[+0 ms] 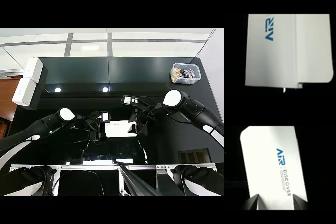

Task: Fold the box and place the chain.

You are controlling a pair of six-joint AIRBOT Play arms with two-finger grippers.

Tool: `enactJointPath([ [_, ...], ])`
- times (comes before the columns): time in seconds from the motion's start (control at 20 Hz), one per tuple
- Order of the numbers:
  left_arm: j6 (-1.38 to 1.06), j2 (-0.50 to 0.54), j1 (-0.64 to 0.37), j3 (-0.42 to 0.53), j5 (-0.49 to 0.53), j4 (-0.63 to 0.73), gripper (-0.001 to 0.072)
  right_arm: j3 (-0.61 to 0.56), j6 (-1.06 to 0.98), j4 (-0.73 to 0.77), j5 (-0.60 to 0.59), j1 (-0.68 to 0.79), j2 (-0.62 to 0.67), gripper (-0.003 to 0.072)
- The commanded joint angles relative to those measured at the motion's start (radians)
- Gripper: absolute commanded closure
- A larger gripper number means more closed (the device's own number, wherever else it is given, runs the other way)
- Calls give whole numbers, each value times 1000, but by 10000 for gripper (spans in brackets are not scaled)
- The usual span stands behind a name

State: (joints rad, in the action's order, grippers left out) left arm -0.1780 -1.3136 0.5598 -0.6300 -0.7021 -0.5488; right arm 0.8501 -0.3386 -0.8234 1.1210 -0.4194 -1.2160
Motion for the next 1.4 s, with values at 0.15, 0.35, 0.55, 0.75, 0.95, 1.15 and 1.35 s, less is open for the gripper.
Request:
enactJointPath([
  [0.15, -2, 0, 1, -1, -8, 0, 312, -1, -12, -1, 3, 0, 13, 447],
  [0.35, -2, 0, 1, -1, -8, 0, 312, -1, -32, 0, -27, 0, 16, 449],
  [0.55, -2, 0, 1, -1, -8, 0, 312, 3, -47, 0, -61, 0, 35, 449],
  [0.75, -2, 0, 1, -1, -8, 0, 312, 4, -47, -1, -98, 0, 37, 449],
  [0.95, -2, 0, 1, -1, -8, 0, 312, 3, -47, -23, -106, 0, 37, 449],
  [1.15, -2, 0, 1, -1, -8, 0, 312, 3, -47, -23, -109, -3, 34, 449],
  [1.35, -2, 0, 1, -1, -7, 0, 311, 3, -47, -22, -108, -3, 31, 449],
])
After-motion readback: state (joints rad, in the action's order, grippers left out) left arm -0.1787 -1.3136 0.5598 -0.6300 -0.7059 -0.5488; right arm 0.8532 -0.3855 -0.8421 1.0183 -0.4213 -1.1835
